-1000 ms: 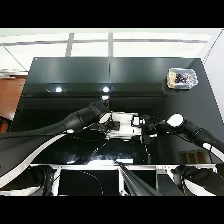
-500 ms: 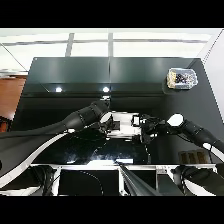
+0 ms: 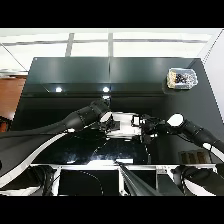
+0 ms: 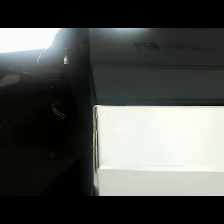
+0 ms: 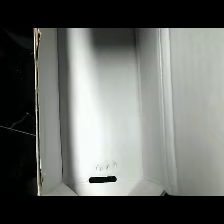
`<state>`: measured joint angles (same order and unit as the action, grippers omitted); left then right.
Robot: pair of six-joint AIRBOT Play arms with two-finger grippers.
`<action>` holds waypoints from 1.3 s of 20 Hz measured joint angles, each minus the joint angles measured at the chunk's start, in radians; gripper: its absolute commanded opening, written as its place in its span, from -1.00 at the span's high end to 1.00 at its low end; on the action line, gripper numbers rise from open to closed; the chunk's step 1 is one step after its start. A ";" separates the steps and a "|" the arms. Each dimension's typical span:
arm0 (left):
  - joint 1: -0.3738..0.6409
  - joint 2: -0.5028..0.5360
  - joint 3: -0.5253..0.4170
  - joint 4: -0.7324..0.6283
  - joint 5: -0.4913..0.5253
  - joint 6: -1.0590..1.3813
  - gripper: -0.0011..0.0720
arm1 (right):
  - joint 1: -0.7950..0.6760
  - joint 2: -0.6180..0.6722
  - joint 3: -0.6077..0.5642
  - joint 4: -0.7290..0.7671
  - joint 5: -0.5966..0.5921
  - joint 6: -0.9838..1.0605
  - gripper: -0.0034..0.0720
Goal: Fold the box and place the chain.
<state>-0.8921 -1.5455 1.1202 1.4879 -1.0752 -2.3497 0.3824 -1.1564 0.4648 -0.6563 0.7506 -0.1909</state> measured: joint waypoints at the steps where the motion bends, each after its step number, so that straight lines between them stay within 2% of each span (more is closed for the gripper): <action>1: 0.001 0.000 0.000 -0.001 0.002 0.003 0.89 | 0.000 0.000 0.000 0.003 0.002 0.008 -0.97; 4: 0.001 0.000 0.000 -0.002 -0.008 0.006 0.89 | 0.000 0.016 0.001 -0.011 0.010 0.052 -0.96; 10: 0.001 0.000 0.000 0.016 -0.019 0.010 0.89 | 0.000 0.113 0.005 -0.180 0.056 0.091 -0.94; 11: 0.001 0.000 0.000 0.018 -0.023 0.010 0.89 | 0.000 0.122 0.005 -0.196 0.063 0.094 -0.71; 12: 0.001 0.000 0.000 0.019 -0.029 0.010 0.89 | 0.000 0.129 0.005 -0.213 0.068 0.097 -0.30; 14: 0.001 0.000 0.000 0.020 -0.031 0.012 0.88 | 0.000 0.137 0.005 -0.229 0.077 0.101 0.12; 17: 0.001 0.000 0.000 0.021 -0.032 0.013 0.89 | 0.000 0.142 0.005 -0.227 0.082 0.103 0.12; 26: 0.001 0.000 0.000 0.023 -0.036 0.013 0.88 | 0.062 0.116 0.005 -0.087 0.018 0.195 0.12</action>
